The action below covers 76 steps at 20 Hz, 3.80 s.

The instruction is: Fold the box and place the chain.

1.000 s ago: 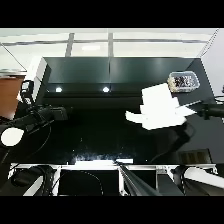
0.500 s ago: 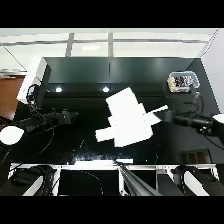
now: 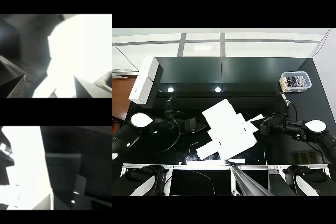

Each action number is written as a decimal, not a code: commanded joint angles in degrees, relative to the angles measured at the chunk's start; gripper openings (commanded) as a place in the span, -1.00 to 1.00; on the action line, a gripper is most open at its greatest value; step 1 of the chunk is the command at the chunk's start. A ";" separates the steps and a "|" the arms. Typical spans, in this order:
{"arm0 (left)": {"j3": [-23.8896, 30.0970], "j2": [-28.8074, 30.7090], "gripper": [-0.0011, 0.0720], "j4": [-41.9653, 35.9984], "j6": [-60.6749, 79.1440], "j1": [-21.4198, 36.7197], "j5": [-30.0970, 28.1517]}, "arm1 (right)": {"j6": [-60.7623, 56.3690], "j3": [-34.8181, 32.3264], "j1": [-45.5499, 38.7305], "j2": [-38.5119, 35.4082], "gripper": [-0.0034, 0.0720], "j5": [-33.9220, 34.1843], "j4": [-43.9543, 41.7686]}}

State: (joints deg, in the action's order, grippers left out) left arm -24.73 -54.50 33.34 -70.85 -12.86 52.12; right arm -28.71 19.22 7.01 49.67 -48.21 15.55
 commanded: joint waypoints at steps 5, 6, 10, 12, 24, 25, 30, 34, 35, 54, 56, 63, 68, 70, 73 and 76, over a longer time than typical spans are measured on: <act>0.11 -17.38 0.95 -22.36 26.69 -0.04 3.30 | 0.02 -0.17 1.44 -0.11 -0.88 0.83 -1.07; 0.11 -19.08 0.95 -25.90 30.67 -0.09 4.72 | 0.02 -0.17 1.44 -0.11 -0.88 0.85 -1.16; -2.10 -26.71 0.95 -25.88 44.76 -3.43 14.64 | -0.90 -0.17 1.44 -0.11 -0.88 0.85 -1.18; -3.72 -29.05 0.95 -24.20 44.76 -4.37 14.91 | -1.07 -0.17 1.44 -0.11 -0.88 0.85 -1.18; -6.56 -31.39 0.59 -23.34 51.54 -2.03 18.73 | -1.70 -0.17 1.44 -0.11 -0.88 0.68 -1.16; -6.58 -31.71 0.21 -23.37 51.65 -2.03 19.08 | -1.73 -0.17 1.44 -0.11 -0.88 0.68 -1.16; -6.56 -32.15 -0.76 -23.32 52.68 -2.03 18.82 | -1.70 -0.17 1.44 -0.11 -0.88 0.66 -1.14; -6.56 -32.13 -0.90 -23.32 54.18 -1.97 18.88 | -1.84 -0.15 1.11 -0.11 0.11 0.59 -0.31; -6.62 -32.06 -0.90 -23.30 54.18 -1.92 19.12 | -2.62 0.11 0.15 -0.17 0.76 0.20 0.22; -11.54 -21.24 -0.89 -15.08 90.18 -13.57 -5.64 | 7.48 18.53 -9.66 -0.50 0.75 -11.87 33.29; -11.91 -22.40 -0.90 -13.25 90.23 -13.86 -5.62 | 8.00 18.53 -6.84 -0.48 0.75 -11.56 34.49; -12.13 -22.47 -0.90 -0.81 88.04 -16.72 -8.13 | 8.02 17.46 -2.71 -0.46 0.75 -10.25 39.12; -12.11 -22.69 -0.90 3.06 85.22 -19.08 -10.80 | 8.22 12.39 -2.47 -0.46 0.75 -10.29 39.08; -12.11 -22.80 -0.90 4.11 83.60 -19.06 -11.19 | 8.37 10.54 -1.33 -0.46 0.75 -10.21 39.08; -12.11 -22.80 -0.90 3.96 82.99 -19.06 -11.21 | 9.57 7.30 2.12 -0.46 0.75 -9.51 39.04; -12.11 -22.80 -0.90 3.93 82.97 -19.06 -11.23 | 12.94 3.54 6.54 -0.46 0.75 -8.00 37.73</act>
State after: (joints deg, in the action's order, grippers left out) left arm -36.84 -77.25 36.62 12.67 -31.83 41.25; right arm -18.50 25.93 10.07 49.17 -57.30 54.30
